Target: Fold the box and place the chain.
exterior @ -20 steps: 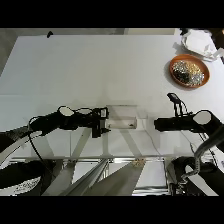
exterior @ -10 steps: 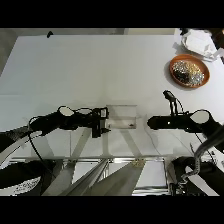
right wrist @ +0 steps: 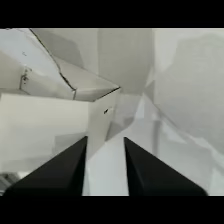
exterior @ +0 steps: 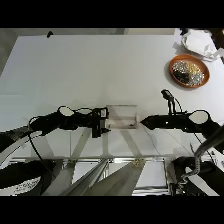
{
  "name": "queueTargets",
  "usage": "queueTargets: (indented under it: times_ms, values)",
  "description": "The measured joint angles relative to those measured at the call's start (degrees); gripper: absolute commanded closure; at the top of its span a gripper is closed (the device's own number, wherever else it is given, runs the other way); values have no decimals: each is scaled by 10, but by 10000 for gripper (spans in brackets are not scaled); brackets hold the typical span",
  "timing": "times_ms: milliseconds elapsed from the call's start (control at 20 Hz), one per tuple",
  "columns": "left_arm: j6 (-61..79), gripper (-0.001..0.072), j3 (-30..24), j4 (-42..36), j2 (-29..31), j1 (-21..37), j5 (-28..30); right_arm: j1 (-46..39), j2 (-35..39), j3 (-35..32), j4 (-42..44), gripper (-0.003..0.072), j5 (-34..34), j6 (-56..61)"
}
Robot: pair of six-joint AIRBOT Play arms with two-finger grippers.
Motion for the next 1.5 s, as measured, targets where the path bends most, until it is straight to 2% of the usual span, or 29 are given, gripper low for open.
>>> queueTargets:
  times_ms: [250,500,650,700,1000,1050,1100,1500]
  values:
    - [0,698,0,0,0,0,0,4,2,0,14,343,10,0]
    - [0,698,0,0,0,0,0,48,1,5,18,339,-17,2]
    - [0,698,0,0,0,0,0,69,1,22,8,232,-29,22]
    - [0,698,0,0,0,0,0,75,1,30,-3,209,-31,36]
    - [0,698,0,0,0,0,0,118,-15,67,-111,208,-28,157]
    - [0,698,0,0,0,0,0,129,-23,73,-129,196,-28,178]
    - [0,698,0,0,0,0,0,140,-32,78,-143,143,-28,197]
    - [0,698,0,0,0,0,0,210,-97,145,-225,150,-61,326]
